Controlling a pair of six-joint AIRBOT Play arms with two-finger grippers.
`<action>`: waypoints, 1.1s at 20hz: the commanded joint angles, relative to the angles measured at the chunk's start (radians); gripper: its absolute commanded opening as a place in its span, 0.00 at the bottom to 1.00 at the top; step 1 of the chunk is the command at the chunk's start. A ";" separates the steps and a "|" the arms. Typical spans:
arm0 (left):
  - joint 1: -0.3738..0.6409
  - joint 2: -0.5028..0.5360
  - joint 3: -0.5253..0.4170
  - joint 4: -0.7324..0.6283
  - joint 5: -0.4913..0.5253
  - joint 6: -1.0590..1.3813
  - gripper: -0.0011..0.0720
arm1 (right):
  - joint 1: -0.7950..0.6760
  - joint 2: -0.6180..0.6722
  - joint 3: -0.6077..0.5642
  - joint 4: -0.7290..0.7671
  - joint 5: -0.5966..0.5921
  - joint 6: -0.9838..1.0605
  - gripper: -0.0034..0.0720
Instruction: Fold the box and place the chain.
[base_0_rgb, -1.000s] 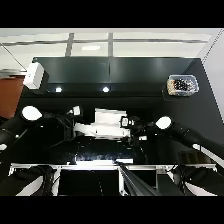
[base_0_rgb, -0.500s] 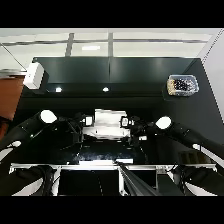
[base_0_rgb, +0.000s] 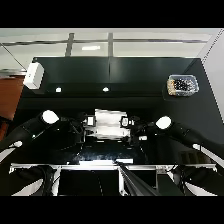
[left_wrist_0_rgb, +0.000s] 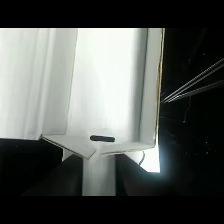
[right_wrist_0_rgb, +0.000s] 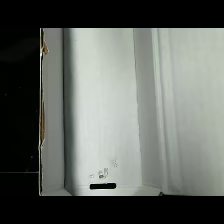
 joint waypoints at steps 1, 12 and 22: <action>-0.001 0.000 0.001 -0.073 -0.011 0.002 0.31 | 0.000 -0.001 0.000 0.000 0.000 0.000 0.80; -0.054 -0.052 0.001 -0.155 -0.007 0.014 0.22 | 0.000 -0.001 0.000 0.000 0.000 0.000 0.80; -0.061 -0.057 0.001 -0.150 -0.008 0.017 0.44 | 0.000 -0.001 0.000 0.000 0.000 0.000 0.80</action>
